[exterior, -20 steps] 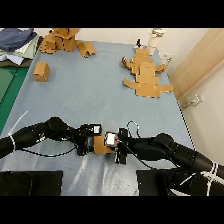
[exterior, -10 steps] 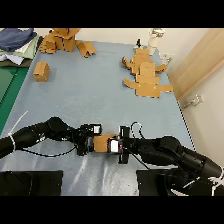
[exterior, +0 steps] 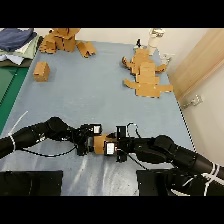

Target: Fold the box.

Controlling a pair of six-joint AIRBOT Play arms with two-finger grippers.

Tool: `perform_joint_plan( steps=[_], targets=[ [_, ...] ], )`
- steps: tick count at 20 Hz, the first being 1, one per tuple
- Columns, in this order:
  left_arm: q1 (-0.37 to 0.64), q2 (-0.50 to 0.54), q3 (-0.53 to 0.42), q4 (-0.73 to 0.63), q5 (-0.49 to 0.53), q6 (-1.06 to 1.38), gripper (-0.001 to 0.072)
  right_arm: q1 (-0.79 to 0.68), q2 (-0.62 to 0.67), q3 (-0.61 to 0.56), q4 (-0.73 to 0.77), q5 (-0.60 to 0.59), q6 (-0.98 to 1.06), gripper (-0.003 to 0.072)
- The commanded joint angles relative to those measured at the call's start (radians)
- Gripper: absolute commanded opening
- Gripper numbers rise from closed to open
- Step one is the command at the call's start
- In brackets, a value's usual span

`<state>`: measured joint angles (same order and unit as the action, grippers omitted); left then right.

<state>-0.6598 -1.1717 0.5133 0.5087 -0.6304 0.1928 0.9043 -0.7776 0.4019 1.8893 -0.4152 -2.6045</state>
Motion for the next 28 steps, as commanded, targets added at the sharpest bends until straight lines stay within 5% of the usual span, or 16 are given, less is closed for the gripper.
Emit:
perform_joint_plan(
  steps=[1,17,26,28],
  targets=[
    [-0.001,0.000,0.000,0.000,0.000,0.000,0.0470,0.027,-0.040,0.002,0.002,0.029,-0.042,0.0410],
    [-0.001,0.000,0.000,0.000,0.000,0.000,0.0470,0.067,-0.112,-0.001,-0.087,0.154,-0.041,0.0461],
    [-0.001,0.000,0.000,0.000,0.000,0.000,0.0470,0.110,-0.076,-0.001,-0.100,0.153,-0.041,0.0224],
    [-0.001,0.000,0.000,0.000,0.000,0.000,0.0470,0.110,-0.067,-0.001,-0.123,0.153,-0.040,0.0223]
  ],
)
